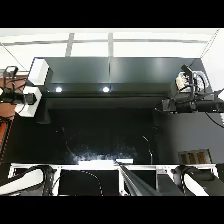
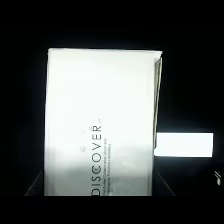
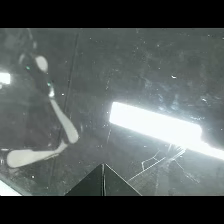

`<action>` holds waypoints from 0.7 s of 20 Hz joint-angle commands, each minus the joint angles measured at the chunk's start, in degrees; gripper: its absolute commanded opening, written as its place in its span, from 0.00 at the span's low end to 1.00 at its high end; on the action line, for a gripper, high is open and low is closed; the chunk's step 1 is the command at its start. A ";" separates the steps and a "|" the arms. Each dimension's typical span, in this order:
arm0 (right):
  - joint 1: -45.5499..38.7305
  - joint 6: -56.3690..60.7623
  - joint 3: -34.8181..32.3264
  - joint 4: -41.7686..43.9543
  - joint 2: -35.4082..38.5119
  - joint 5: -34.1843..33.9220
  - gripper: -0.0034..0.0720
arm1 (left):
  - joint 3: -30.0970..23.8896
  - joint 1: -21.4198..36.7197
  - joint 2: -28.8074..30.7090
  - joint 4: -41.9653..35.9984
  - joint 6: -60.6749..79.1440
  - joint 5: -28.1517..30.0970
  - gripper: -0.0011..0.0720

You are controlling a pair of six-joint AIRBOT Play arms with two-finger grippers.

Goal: Fold the box and place the chain.

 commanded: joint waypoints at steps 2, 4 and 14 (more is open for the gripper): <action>2.23 0.00 -0.02 -0.28 0.02 -2.62 0.05 | 9.07 2.56 -9.07 -5.01 1.77 1.22 0.47; 2.29 0.00 -0.02 -0.35 0.02 -4.96 0.05 | 12.68 2.54 -13.11 -7.41 1.75 1.60 0.47; 2.29 0.02 0.00 -2.01 0.02 -5.29 0.05 | 24.59 1.55 -16.00 -6.38 1.01 -12.02 0.98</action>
